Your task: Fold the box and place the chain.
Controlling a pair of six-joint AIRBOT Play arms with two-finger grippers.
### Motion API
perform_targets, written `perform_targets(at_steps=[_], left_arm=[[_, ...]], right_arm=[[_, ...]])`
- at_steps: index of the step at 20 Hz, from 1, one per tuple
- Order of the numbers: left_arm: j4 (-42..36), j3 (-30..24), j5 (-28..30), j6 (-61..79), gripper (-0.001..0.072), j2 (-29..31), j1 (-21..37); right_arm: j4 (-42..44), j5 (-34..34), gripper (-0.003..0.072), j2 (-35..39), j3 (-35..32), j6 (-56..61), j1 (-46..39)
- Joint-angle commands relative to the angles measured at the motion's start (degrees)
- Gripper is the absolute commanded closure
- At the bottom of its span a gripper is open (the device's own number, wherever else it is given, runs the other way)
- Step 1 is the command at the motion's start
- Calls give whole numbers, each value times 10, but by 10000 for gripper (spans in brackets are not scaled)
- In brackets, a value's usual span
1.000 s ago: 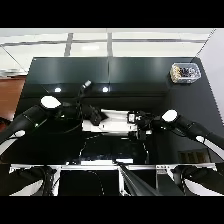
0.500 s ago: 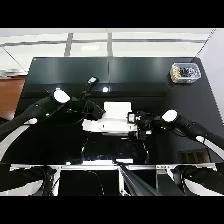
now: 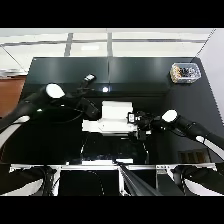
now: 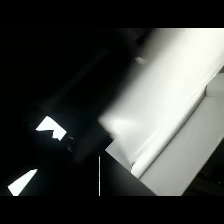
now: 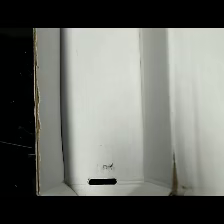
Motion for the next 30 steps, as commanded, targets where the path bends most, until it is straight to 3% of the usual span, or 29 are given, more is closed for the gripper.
perform_targets(at_steps=[1,5,8,9,10,11,16,20,23,26,30], left_arm=[[55,-33,-26,-21,684,101,42],[1,-132,-34,130,683,191,56],[-2,-157,-30,242,674,191,49],[-2,-163,-16,277,493,184,48],[-3,-169,6,298,154,176,48],[-5,-170,33,310,-11,166,45],[-3,-169,66,631,-9,122,-5],[-14,-169,67,632,-6,74,-19],[-89,-169,66,606,-3,62,-19],[-106,-169,65,606,19,52,-19],[-142,-169,66,607,159,40,-19]], right_arm=[[0,0,506,0,0,0,0],[0,0,506,0,0,0,0],[0,-2,506,0,0,0,0],[0,-2,506,0,0,0,0],[0,-2,506,0,0,0,0],[0,-2,506,0,0,0,0],[0,-2,506,0,0,0,0],[0,-2,507,0,0,0,0],[0,-2,506,0,0,0,0],[0,-2,506,0,0,0,0],[0,-2,506,0,0,0,0]])
